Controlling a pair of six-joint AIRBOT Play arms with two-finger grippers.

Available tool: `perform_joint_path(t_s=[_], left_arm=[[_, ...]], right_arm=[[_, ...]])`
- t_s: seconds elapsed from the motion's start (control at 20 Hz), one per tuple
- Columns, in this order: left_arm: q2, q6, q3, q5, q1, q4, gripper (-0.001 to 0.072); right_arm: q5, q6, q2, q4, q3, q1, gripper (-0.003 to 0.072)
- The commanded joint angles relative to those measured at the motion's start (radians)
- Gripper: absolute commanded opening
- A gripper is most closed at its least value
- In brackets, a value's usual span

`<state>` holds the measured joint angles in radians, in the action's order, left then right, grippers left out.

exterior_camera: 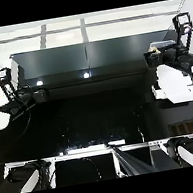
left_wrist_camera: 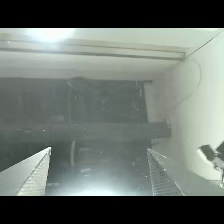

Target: Fold the box and place the chain.

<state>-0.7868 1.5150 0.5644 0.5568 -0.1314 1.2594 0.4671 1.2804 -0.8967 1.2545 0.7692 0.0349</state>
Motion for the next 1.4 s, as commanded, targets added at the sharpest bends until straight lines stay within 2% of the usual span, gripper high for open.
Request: perform_joint_path(t_s=[0.0, 0.1, 0.25, 0.35, 0.45, 0.6, 0.7, 0.75, 0.95, 1.05, 1.1, 1.15, 1.2, 1.25, 1.3, 1.35], left_arm=[[-0.018, 0.007, 0.043, 0.136, -0.003, 0.069, 0.0704], [-0.018, 0.102, 0.068, 0.266, -0.003, 0.180, 0.0704], [-0.018, 0.135, 0.067, 0.381, -0.004, 0.179, 0.0703], [-0.018, 0.136, 0.067, 0.394, -0.004, 0.167, 0.0704], [-0.018, 0.137, 0.067, 0.388, -0.004, 0.164, 0.0704], [-0.018, 0.139, 0.067, 0.388, -0.004, 0.164, 0.0704], [-0.018, 0.139, 0.067, 0.388, -0.004, 0.164, 0.0703], [-0.018, 0.139, 0.067, 0.388, -0.004, 0.164, 0.0704], [-0.018, 0.139, 0.067, 0.389, -0.004, 0.160, 0.0703], [-0.018, 0.139, 0.067, 0.385, -0.004, 0.162, 0.0703], [-0.018, 0.139, 0.067, 0.384, -0.004, 0.164, 0.0703], [-0.018, 0.139, 0.067, 0.384, -0.004, 0.164, 0.0703], [-0.018, 0.139, 0.067, 0.384, -0.004, 0.164, 0.0703], [-0.018, 0.139, 0.067, 0.384, -0.004, 0.164, 0.0703], [-0.018, 0.139, 0.067, 0.385, -0.004, 0.164, 0.0703], [-0.018, 0.139, 0.067, 0.385, -0.004, 0.164, 0.0703]], right_arm=[[0.095, 0.237, -0.052, 0.139, 0.016, -0.165, 0.0703], [0.121, 0.309, -0.108, 0.179, 0.060, -0.400, 0.0700], [0.136, 0.340, -0.189, 0.073, 0.105, -0.745, 0.0700], [0.157, 0.339, -0.232, 0.036, 0.124, -0.914, 0.0700], [0.251, 0.269, -0.319, 0.024, 0.192, -1.020, 0.0699], [0.537, -0.063, -0.527, -0.085, 0.393, -1.063, 0.0700], [0.774, -0.239, -0.649, -0.083, 0.502, -1.043, 0.0699], [0.835, -0.308, -0.682, -0.056, 0.519, -1.031, 0.0699], [0.785, -0.504, -0.720, -0.011, 0.518, -0.964, 0.0699], [0.760, -0.515, -0.730, 0.003, 0.518, -0.933, 0.0697], [0.761, -0.514, -0.737, 0.003, 0.518, -0.921, 0.0618], [0.766, -0.514, -0.741, 0.003, 0.518, -0.912, 0.0452], [0.769, -0.513, -0.741, 0.004, 0.519, -0.906, 0.0333], [0.785, -0.510, -0.739, 0.003, 0.521, -0.905, 0.0153], [0.817, -0.509, -0.737, 0.002, 0.524, -0.906, 0.0117], [0.847, -0.506, -0.731, -0.003, 0.524, -0.906, 0.0115]])
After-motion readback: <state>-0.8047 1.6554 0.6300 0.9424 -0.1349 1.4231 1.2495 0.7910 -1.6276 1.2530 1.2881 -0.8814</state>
